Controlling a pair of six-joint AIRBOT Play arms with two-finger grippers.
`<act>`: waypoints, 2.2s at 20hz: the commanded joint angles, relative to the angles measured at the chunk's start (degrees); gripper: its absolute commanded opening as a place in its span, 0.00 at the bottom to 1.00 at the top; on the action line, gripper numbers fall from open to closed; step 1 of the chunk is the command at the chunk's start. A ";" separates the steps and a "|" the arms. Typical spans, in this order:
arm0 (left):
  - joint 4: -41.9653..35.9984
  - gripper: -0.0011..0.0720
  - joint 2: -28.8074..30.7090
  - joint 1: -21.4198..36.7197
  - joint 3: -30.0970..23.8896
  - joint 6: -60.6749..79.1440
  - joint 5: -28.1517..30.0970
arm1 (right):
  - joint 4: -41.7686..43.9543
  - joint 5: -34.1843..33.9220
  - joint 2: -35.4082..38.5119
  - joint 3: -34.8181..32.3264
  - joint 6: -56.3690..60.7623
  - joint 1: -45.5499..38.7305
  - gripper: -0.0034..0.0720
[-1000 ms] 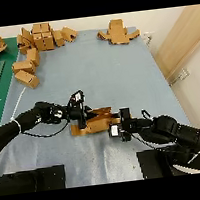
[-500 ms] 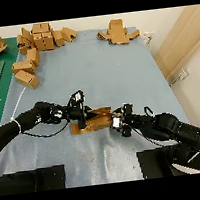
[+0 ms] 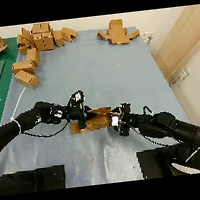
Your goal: Fold the box.
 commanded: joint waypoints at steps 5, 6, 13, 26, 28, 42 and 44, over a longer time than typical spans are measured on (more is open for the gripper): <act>0.02 0.03 0.00 0.00 -0.02 0.02 0.00 | 11.26 -3.28 -3.34 2.43 -13.55 -4.39 0.82; 0.02 0.03 0.00 0.00 -0.02 0.02 0.00 | 14.93 -4.81 -4.39 3.08 -17.68 -5.05 0.82; 0.02 0.03 0.00 0.00 -0.02 0.02 0.00 | 26.12 -21.33 -14.43 12.22 -30.56 -11.91 0.82; 0.02 0.03 0.00 0.00 -0.02 0.00 -0.02 | 25.51 -22.60 -18.23 12.96 -29.99 -12.00 0.82; 0.00 0.03 0.00 0.00 -0.02 0.00 0.00 | 25.51 -22.14 -18.27 12.96 -29.99 -12.00 0.82; 0.00 0.03 0.00 -0.02 -0.02 0.00 0.00 | 25.49 -17.64 -23.78 12.96 -29.97 -12.00 0.75; 0.00 0.03 0.00 -0.02 -0.02 0.00 -0.02 | 25.49 -17.62 -23.78 12.96 -29.99 -12.00 0.71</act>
